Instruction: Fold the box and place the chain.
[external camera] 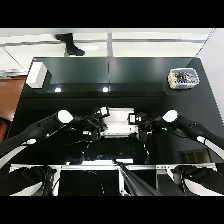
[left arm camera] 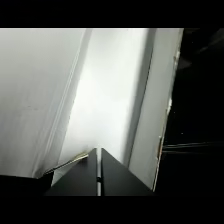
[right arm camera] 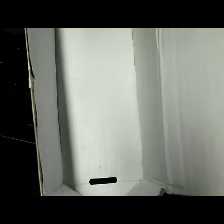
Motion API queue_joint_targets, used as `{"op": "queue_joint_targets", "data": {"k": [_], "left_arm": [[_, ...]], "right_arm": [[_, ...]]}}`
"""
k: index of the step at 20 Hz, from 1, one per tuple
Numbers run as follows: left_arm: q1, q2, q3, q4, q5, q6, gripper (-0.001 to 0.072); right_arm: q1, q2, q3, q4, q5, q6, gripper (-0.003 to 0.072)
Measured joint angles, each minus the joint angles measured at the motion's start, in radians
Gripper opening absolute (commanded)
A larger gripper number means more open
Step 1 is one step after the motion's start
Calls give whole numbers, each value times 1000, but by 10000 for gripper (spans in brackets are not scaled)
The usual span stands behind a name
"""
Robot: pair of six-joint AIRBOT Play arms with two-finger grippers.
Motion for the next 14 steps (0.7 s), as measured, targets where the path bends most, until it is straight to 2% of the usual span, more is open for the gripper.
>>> {"op": "queue_joint_targets", "data": {"k": [4,8,11,14], "left_arm": [[106,146,13,150,-81,-233,23],[343,302,-4,325,-164,-566,23],[554,306,-37,360,-272,-855,23],[716,225,-69,262,-426,-968,22]], "right_arm": [[0,0,0,1,0,0,127],[0,0,0,1,0,0,127],[0,0,0,1,0,0,127],[0,0,0,1,0,0,127]]}}
